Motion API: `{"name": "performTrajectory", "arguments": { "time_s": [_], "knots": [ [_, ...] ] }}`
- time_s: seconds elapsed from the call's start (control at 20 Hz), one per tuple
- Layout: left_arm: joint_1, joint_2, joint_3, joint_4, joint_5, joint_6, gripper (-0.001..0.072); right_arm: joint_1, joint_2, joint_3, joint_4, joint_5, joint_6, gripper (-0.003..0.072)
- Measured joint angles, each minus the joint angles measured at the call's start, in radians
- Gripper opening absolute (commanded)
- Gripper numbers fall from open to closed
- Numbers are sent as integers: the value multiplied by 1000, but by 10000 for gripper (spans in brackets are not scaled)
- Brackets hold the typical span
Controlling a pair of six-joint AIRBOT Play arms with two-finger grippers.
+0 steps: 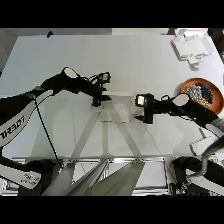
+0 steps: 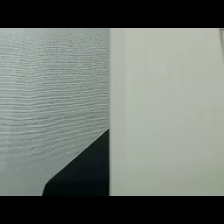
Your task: Fold the box and place the chain.
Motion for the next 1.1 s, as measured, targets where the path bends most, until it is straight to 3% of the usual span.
{"name": "performTrajectory", "arguments": {
  "time_s": [0.5, 0.8, 1.1],
  "knots": [
    [0, 0, 0, 0, 1, 0, 14, -1, 8, -33, 36, -29, -26, 693],
    [0, 0, 0, 0, 1, 0, 14, -1, 126, -33, 36, -32, 23, 693],
    [0, 0, 0, 0, 1, 0, 14, 21, 221, -33, 27, 67, 94, 693]
  ]
}}
